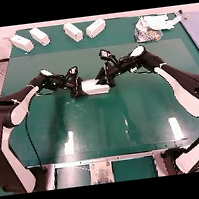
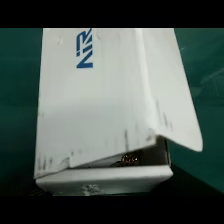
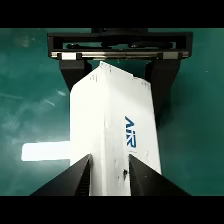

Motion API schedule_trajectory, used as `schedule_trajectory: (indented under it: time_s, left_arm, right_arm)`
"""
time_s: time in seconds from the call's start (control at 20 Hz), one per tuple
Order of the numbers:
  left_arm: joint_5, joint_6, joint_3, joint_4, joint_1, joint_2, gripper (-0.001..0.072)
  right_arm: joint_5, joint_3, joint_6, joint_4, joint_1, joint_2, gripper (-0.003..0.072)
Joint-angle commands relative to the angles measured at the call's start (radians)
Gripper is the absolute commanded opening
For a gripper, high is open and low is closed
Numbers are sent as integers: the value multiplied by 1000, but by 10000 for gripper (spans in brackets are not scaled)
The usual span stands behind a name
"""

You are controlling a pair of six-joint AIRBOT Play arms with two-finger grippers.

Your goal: Fold the box and place the chain.

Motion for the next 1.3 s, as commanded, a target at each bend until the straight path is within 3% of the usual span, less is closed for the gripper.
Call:
schedule_trajectory:
  time_s: [0.0,1.25]
  left_arm:
    - [-1,1,0,1,0,1,534]
    - [-1,1,0,1,0,1,534]
  right_arm:
    - [-6,37,-9,2,0,0,293]
    - [-35,-14,-24,-32,8,0,272]
